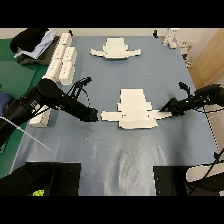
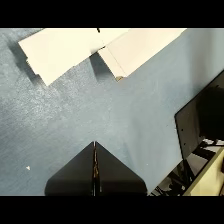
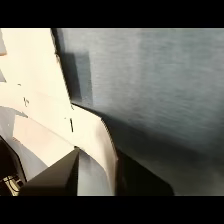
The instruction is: Fold the box.
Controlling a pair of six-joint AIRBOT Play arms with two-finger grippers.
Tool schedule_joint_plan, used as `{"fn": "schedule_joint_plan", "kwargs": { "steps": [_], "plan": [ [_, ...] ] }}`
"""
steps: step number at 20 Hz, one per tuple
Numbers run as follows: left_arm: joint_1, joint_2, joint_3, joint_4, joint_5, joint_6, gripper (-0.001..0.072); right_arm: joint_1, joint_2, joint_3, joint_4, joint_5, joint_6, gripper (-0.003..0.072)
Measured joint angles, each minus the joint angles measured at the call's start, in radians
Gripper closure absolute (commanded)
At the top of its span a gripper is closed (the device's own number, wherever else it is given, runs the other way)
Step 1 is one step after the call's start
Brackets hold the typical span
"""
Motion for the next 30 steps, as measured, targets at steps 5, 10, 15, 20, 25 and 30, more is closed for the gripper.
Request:
{"fn": "schedule_joint_plan", "kwargs": {
  "steps": [5, 10, 15, 20, 25, 30],
  "plan": [
    [0.0, 0.0, 0.0, -0.003, 0.018, -0.005, 0.0696, 0.066, 0.017, -0.01, 0.011, -0.024, 0.007, 0.0684],
    [0.049, -0.002, 0.0, -0.005, 0.081, -0.013, 0.0342, 0.199, 0.174, -0.163, 0.053, 0.062, 0.03, 0.0685],
    [0.155, -0.014, 0.0, -0.018, 0.074, -0.015, 0.034, 0.38, 0.459, -0.416, 0.068, 0.249, 0.09, 0.0684],
    [0.212, -0.11, 0.0, -0.043, 0.06, 0.031, 0.0339, 0.547, 0.681, -0.548, 0.069, 0.398, 0.161, 0.0684],
    [0.243, -0.269, 0.0, -0.185, 0.051, 0.173, 0.0339, 0.614, 0.76, -0.581, 0.06, 0.453, 0.212, 0.0684],
    [0.248, -0.428, 0.023, -0.334, 0.034, 0.332, 0.034, 0.631, 0.776, -0.587, 0.057, 0.467, 0.229, 0.0684]
  ]
}}
